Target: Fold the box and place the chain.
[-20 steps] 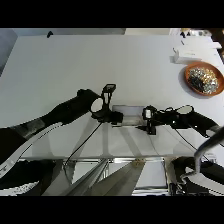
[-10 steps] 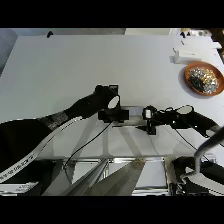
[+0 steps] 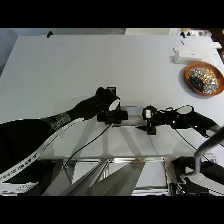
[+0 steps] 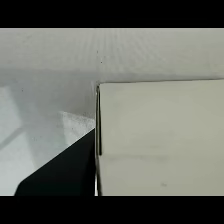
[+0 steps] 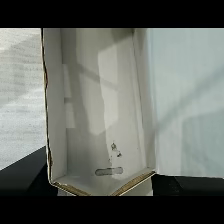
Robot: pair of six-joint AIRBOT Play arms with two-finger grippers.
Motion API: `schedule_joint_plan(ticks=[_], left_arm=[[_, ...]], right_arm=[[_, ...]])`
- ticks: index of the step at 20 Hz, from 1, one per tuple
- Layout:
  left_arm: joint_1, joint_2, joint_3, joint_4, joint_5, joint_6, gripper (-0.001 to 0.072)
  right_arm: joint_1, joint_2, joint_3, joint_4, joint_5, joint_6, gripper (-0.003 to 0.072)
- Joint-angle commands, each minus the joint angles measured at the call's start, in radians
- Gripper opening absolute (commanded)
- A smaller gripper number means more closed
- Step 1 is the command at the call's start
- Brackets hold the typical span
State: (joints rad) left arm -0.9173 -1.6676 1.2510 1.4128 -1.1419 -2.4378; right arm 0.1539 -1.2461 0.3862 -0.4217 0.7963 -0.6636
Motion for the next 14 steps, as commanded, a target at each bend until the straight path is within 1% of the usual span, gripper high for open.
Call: schedule_joint_plan(ticks=[1,2,3,6,8,9,10,11,14], left_arm=[[-0.009,-0.001,-0.005,0.021,0.017,-0.034,0.0192],[-0.009,0.000,-0.009,0.020,0.016,-0.037,0.0086],[-0.010,0.000,-0.016,0.019,0.016,-0.038,0.0005],[-0.019,0.000,-0.038,0.020,0.016,-0.039,0.0006],[-0.019,0.001,-0.037,0.021,0.019,-0.039,0.0025],[-0.019,0.001,-0.037,0.022,0.019,-0.039,0.0081],[-0.019,0.001,-0.037,0.029,0.019,-0.039,0.0179],[-0.019,0.001,-0.037,0.040,0.018,-0.039,0.0229],[-0.019,0.001,-0.037,0.053,0.018,-0.038,0.0219]], right_arm=[[0.000,0.000,0.001,0.000,0.000,0.000,0.0416],[0.000,0.000,0.001,0.000,0.000,0.000,0.0416],[0.000,0.000,0.001,0.000,0.000,0.000,0.0416],[0.000,0.000,0.001,0.000,0.000,0.000,0.0416],[0.000,0.000,0.001,0.000,0.000,0.000,0.0416],[0.000,0.000,0.001,0.000,0.000,0.000,0.0416],[0.000,0.000,0.001,0.000,0.000,0.000,0.0416],[0.000,0.000,0.001,0.000,0.000,0.000,0.0416],[0.000,0.000,0.001,0.000,0.000,0.000,0.0416]])
